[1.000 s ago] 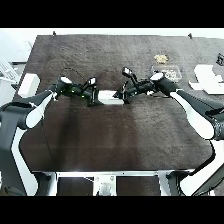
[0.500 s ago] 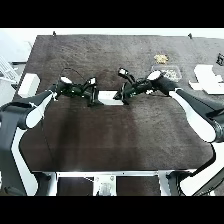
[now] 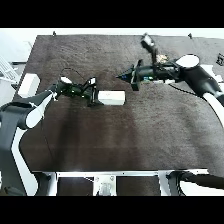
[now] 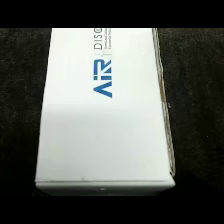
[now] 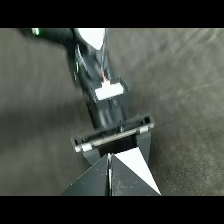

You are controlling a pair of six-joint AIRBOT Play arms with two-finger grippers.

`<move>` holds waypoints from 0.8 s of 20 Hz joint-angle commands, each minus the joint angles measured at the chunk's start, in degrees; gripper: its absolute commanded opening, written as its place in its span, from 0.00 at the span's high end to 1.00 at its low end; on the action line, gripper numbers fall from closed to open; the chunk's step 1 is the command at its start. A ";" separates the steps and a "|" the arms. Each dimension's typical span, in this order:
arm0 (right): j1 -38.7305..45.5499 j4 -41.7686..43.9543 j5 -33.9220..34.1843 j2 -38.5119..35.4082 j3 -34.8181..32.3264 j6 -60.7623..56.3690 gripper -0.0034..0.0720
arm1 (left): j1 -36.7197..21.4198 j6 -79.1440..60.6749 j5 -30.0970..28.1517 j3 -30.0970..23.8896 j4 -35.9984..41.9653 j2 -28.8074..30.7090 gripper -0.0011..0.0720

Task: Fold the box and place the chain.

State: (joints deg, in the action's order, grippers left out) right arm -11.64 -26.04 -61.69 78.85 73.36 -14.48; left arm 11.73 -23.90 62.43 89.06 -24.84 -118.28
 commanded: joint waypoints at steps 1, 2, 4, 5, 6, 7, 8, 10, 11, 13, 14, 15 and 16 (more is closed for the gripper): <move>0.79 0.52 1.86 -9.44 -10.54 -3.50 0.94 | -0.02 -0.11 0.15 0.00 0.48 -0.04 0.59; 1.14 0.52 3.37 -11.52 -14.10 -3.50 0.94 | -0.02 -0.11 0.13 0.00 0.50 -0.04 0.59; 1.44 0.57 7.21 -14.53 -20.46 -3.50 0.94 | -0.02 -0.09 0.13 0.00 0.50 -0.04 0.59; 1.55 0.55 8.04 -15.47 -22.77 -3.50 0.94 | -0.02 -0.07 0.48 0.00 0.52 -0.04 0.59; 1.66 0.57 8.22 -15.98 -24.33 -3.52 0.94 | -0.02 -0.04 1.79 0.00 0.87 -0.04 0.59; 1.66 0.57 8.15 -16.22 -25.35 -3.78 0.94 | -0.02 0.17 3.30 0.00 1.31 -0.04 0.59; 1.66 0.57 8.15 -16.24 -25.66 -4.63 0.94 | -0.02 1.57 4.00 0.00 1.33 -0.04 0.60; 1.66 0.85 8.15 -16.26 -25.68 -5.09 0.94 | -0.24 8.07 3.54 0.00 1.27 0.46 0.96; 1.73 1.44 8.15 -16.26 -25.68 -5.07 0.94 | -0.85 13.00 3.02 0.00 1.31 1.27 0.96; 1.88 2.03 8.15 -16.26 -25.66 -5.99 0.94 | -3.19 18.45 3.96 -0.20 1.33 4.39 0.97; 1.95 2.05 8.15 -16.26 -25.66 -6.60 0.94 | -4.44 20.02 4.04 -0.57 1.22 6.78 0.97; 1.95 2.05 8.15 -16.26 -25.66 -6.58 0.94 | -6.23 21.68 3.74 -1.18 1.31 9.64 0.97; 1.95 2.10 8.15 -16.26 -25.66 -6.60 0.94 | -7.96 23.45 2.16 -2.01 1.29 12.79 0.97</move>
State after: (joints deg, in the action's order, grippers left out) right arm -9.78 -24.29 -53.71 62.74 48.01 -20.29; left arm 7.27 -7.57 65.82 88.16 -23.68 -111.28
